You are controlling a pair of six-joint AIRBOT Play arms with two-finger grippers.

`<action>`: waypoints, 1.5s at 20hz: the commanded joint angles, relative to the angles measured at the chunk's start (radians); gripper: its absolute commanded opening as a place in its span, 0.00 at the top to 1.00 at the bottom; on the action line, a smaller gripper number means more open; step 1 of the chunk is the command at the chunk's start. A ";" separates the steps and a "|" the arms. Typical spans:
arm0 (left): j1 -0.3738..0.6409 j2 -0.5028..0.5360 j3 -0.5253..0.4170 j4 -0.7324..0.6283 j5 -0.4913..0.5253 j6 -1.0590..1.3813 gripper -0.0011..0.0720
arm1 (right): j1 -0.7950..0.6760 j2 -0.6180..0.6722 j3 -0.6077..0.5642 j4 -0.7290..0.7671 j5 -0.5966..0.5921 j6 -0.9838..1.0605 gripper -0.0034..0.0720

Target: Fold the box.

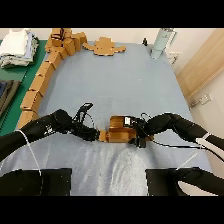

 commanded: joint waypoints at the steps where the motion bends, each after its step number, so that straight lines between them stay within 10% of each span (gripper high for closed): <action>1: -0.008 0.008 0.052 -0.020 -0.051 0.000 0.97 | 0.000 0.001 0.000 0.000 0.000 0.000 0.17; 9: -0.008 0.008 0.106 -0.019 -0.060 -0.037 0.93 | 0.000 0.001 0.000 0.000 0.000 0.000 0.17; 10: -0.008 0.008 0.106 -0.024 -0.063 -0.037 0.56 | 0.000 0.001 0.000 0.000 0.000 0.000 0.17; 11: -0.008 0.008 0.106 -0.026 -0.064 -0.035 0.42 | 0.000 0.001 0.000 0.000 0.000 0.000 0.17; 20: -0.033 0.005 0.107 -0.112 -0.082 0.089 0.50 | 0.000 0.001 0.000 0.000 0.000 0.000 0.17; 23: -0.039 -0.007 0.107 -0.132 -0.073 0.096 0.15 | 0.000 0.001 0.000 0.000 0.000 0.000 0.17; 30: -0.039 -0.007 0.107 -0.133 0.029 0.023 0.18 | 0.000 0.001 0.000 0.000 0.000 0.000 0.17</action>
